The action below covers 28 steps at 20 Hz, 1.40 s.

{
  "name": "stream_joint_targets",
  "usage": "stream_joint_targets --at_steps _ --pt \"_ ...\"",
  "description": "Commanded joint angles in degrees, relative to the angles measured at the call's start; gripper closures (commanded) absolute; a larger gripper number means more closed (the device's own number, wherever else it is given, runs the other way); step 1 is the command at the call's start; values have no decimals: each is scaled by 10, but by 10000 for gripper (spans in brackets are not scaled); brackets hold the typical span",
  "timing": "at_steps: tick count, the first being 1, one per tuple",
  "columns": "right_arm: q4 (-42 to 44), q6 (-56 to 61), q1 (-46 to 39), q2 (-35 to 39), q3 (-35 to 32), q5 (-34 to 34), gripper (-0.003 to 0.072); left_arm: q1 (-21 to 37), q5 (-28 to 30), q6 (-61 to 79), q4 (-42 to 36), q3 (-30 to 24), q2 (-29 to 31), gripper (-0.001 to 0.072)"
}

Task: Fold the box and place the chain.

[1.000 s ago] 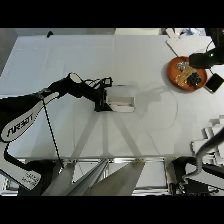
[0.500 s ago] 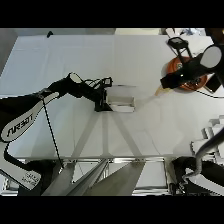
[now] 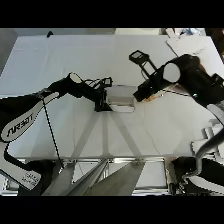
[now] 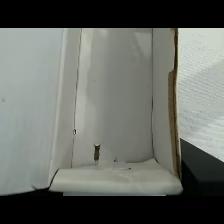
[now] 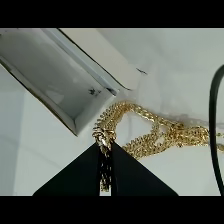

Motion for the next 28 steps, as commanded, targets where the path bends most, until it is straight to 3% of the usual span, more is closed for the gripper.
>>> stream_joint_targets --at_steps 1,8,14,18,19,21,25,28 --pt "17 23 52 -33 0 -68 674 0 0 0 0 0 0 503" --pt "46 23 81 -56 0 -228 675 0 0 0 0 0 0 503" --pt "27 21 81 -58 0 -187 673 0 0 0 0 0 0 503" --pt "20 21 81 -86 0 -108 670 0 0 0 0 0 0 503" --pt "21 23 81 -94 0 -96 628 0 0 0 0 0 0 503" --pt "21 23 81 -100 0 -88 269 0 0 0 0 0 0 503" --pt "10 20 81 -73 0 -82 269 0 0 0 0 0 0 503" --pt "-43 20 81 -26 0 -73 269 0 0 0 0 0 0 503"
